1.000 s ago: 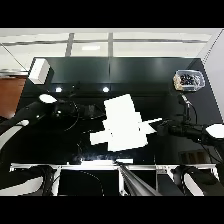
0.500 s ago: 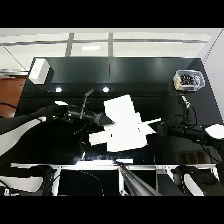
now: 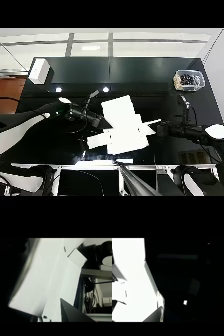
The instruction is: Fold the box and place the chain.
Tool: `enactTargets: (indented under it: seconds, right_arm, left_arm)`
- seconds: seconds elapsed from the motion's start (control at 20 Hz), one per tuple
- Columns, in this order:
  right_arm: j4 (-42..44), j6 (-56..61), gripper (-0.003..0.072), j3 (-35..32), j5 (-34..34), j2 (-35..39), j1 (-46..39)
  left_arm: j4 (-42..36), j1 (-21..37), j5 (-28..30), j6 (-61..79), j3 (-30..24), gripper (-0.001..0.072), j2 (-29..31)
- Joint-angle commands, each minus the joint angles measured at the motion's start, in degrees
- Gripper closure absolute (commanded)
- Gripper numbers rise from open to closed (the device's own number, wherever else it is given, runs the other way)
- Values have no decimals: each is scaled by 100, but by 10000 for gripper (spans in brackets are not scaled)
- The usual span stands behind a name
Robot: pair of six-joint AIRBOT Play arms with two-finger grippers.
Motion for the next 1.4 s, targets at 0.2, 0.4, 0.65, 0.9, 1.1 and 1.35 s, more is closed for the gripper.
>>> enactTargets:
  seconds: [0.2,0.4,0.65,0.9,1.1,1.35]
  right_arm:
    - [-7,52,592,0,227,7,2]
    - [-302,396,-19,640,494,7,-125]
    - [-1805,-308,-17,2111,389,7,-343]
    - [-2520,-302,-17,2238,-116,4,-343]
    - [-2144,-686,-18,2144,468,-33,-39]
    - [-2162,-1937,-27,1314,-240,-44,822]
  left_arm:
    - [542,-31,-92,199,210,681,-11]
    - [706,74,-691,334,262,683,-7]
    - [1191,-286,-487,317,271,688,636]
    - [1626,-1250,1974,1224,-345,684,1923]
    - [2363,-1294,2684,1283,-446,681,1867]
    - [3012,-1287,3388,1281,-446,681,1683]
